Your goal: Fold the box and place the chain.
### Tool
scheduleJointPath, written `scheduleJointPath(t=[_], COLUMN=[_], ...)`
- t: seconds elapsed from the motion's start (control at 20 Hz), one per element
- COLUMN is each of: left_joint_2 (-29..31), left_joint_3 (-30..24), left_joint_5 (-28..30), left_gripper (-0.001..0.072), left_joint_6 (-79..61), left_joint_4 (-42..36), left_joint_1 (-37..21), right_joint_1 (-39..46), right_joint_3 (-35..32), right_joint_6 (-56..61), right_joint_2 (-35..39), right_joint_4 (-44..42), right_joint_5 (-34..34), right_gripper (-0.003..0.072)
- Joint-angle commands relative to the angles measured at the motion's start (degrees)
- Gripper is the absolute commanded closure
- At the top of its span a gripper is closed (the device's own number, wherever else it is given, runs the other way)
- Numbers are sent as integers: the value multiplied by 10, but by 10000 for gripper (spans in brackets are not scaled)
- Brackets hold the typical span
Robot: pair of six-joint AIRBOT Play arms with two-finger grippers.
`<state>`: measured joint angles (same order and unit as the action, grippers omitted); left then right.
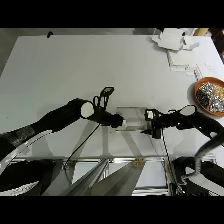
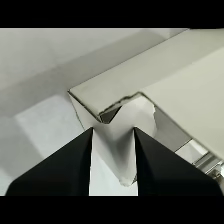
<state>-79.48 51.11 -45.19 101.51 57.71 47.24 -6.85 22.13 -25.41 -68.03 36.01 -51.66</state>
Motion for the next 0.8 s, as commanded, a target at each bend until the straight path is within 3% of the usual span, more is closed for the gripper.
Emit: scheduleJointPath(t=[0.0,0.4,0.6,0.75], left_joint_2=[-19,-115,-156,-166], left_joint_3=[37,181,222,224], left_joint_5=[-55,-199,-217,-223], left_gripper=[418,420,421,421], left_joint_6=[122,276,327,355], left_joint_4=[90,178,184,199], left_joint_1=[12,50,67,67], right_joint_1=[0,0,0,0], right_joint_3=[0,0,0,0], right_joint_6=[0,0,0,0], right_joint_2=[0,0,0,0], right_joint_4=[0,0,0,0], right_joint_5=[0,0,0,0], right_gripper=[330,330,330,330])
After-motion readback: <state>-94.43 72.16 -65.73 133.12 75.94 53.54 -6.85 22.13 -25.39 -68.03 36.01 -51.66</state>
